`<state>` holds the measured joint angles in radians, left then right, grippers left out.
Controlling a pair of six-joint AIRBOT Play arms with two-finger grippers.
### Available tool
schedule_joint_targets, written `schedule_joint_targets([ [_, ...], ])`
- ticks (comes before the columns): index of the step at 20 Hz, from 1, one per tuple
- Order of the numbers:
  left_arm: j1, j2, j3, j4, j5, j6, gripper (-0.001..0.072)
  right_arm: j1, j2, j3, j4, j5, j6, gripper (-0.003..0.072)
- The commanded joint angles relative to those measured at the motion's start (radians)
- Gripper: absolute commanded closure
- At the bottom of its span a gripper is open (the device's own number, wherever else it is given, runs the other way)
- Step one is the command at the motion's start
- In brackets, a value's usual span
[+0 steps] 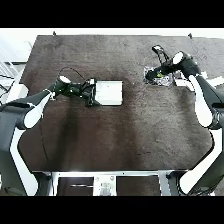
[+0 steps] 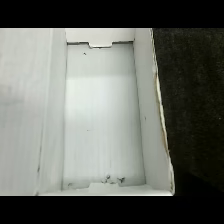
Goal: Fold the box and place the chain.
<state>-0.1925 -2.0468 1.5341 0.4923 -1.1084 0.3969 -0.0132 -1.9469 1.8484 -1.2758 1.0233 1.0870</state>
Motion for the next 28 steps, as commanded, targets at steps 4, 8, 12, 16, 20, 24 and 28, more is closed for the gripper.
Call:
schedule_joint_targets([
  [4,0.0,-0.001,0.0,0.0,0.0,0.0,0.0234,-0.009,0.011,0.014,-0.001,-0.017,0.04,0.0366],
  [8,0.0,-0.001,0.0,0.0,0.0,0.0,0.0234,-0.009,-0.01,0.013,-0.001,-0.032,0.064,0.0382],
  [12,0.0,-0.001,0.0,0.0,-0.002,0.0,0.0234,-0.006,-0.044,0.013,-0.001,-0.031,0.094,0.0383],
  [16,0.0,0.0,0.0,0.0,-0.002,0.0,0.0234,-0.001,-0.071,0.013,-0.001,-0.032,0.134,0.0384],
  [20,0.0,0.0,0.0,0.0,-0.002,0.0,0.0234,0.003,-0.082,0.013,0.0,-0.042,0.136,0.0442],
  [24,0.0,0.0,0.0,0.0,-0.002,0.0,0.0234,0.004,-0.08,0.036,0.0,-0.046,0.129,0.0677],
  [28,0.0,-0.001,0.0,0.0,-0.002,0.0,0.0234,0.004,-0.045,0.052,0.0,-0.042,0.134,0.0677],
])
